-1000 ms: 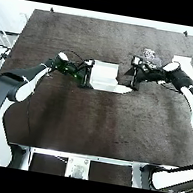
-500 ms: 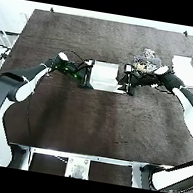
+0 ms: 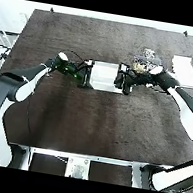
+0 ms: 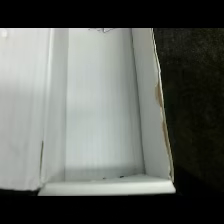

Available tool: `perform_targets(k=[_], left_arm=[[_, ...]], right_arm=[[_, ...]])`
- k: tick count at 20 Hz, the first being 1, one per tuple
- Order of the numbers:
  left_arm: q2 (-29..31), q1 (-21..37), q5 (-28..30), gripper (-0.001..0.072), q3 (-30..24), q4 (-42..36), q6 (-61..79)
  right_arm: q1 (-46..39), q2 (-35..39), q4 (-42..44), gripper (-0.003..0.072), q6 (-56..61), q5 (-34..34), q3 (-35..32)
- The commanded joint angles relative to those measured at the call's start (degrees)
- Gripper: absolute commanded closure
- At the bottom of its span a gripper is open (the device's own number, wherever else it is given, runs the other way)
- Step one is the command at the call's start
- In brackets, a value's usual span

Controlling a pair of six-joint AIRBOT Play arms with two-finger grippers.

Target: Fold the box and place the chain.

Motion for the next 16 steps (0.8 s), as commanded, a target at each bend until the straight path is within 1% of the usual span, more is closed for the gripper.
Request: perform_targets(k=[1, 2, 4, 5, 7, 10, 11, 12, 13, 14, 16], left_arm=[[0.0, 0.0, 0.04, 0.0177, -0.02, -0.02, -0.04], [0.0, 0.0, 0.04, 0.0176, -0.02, -0.02, -0.04], [0.0, 0.0, 0.04, 0.0176, -0.02, -0.02, -0.04], [-0.02, 0.0, 0.04, 0.0176, -0.02, -0.02, -0.04], [0.0, 0.0, 0.04, 0.0176, -0.02, -0.02, -0.04], [-0.02, 0.0, 0.04, 0.0176, -0.02, -0.02, -0.04], [-0.02, 0.0, 0.04, 0.0176, -0.02, -0.04, -0.04], [0.0, 0.0, 0.04, 0.0177, -0.02, -0.04, -0.04], [0.0, 0.0, 0.04, 0.0176, -0.02, -0.02, -0.04], [-0.02, 0.0, 0.04, 0.0176, -0.02, -0.02, -0.04], [-0.02, 0.0, 0.04, 0.0177, -0.02, -0.02, -0.04]], right_arm=[[1.4, -0.55, 1.6, 0.0433, -0.04, -0.76, -0.02], [1.46, -0.63, 1.73, 0.0432, -0.04, -0.83, -0.02], [1.46, -0.83, 2.19, 0.04, -0.04, -1.42, -0.02], [1.44, -0.85, 2.19, 0.0368, -0.04, -1.84, -0.02], [1.51, -0.85, 2.23, 0.0242, -0.04, -1.81, -0.02], [1.6, -0.85, 2.21, 0.024, -0.09, -1.84, -0.02], [1.6, -0.85, 2.19, 0.0203, -1.16, -1.79, -0.02], [1.6, -0.85, 2.19, 0.0114, -2.34, -1.79, -0.02], [1.57, -0.85, 2.19, 0.011, -3.02, -1.81, -0.02], [1.57, -0.85, 2.19, 0.0077, -3.02, -1.79, -0.02], [1.57, -0.85, 2.19, 0.007, -3.02, -1.79, -0.02]])
